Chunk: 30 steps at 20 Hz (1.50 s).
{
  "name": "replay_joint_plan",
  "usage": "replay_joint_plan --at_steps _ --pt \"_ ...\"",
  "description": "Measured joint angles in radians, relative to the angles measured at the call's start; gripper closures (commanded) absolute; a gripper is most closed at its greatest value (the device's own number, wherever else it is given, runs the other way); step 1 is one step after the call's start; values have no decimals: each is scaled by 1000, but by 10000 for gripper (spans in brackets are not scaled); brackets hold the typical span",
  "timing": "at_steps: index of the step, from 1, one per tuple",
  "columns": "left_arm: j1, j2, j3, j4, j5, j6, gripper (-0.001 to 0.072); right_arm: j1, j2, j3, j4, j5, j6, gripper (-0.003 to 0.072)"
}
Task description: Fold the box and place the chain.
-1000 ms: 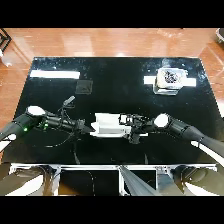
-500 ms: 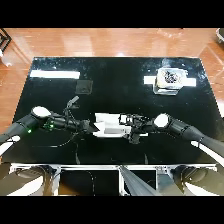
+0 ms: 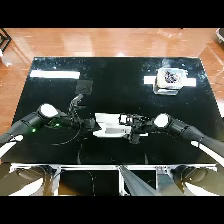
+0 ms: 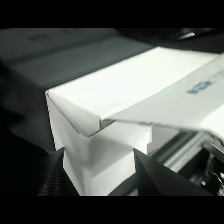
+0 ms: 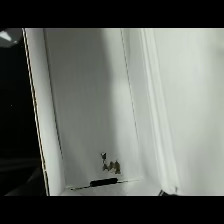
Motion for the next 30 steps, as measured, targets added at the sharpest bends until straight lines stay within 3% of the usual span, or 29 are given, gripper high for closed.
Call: replay_joint_plan --at_steps 12,15,22,30 --pt "-161 0 52 228 117 -356 170 0 0 0 0 0 0 434" --pt "-206 0 72 360 127 -489 170 0 0 0 0 -2 0 434" --pt "-332 -29 174 716 61 -804 170 0 0 0 -3 -15 3 434" --pt "-392 -65 215 788 26 -954 170 0 0 0 -9 -46 0 434"
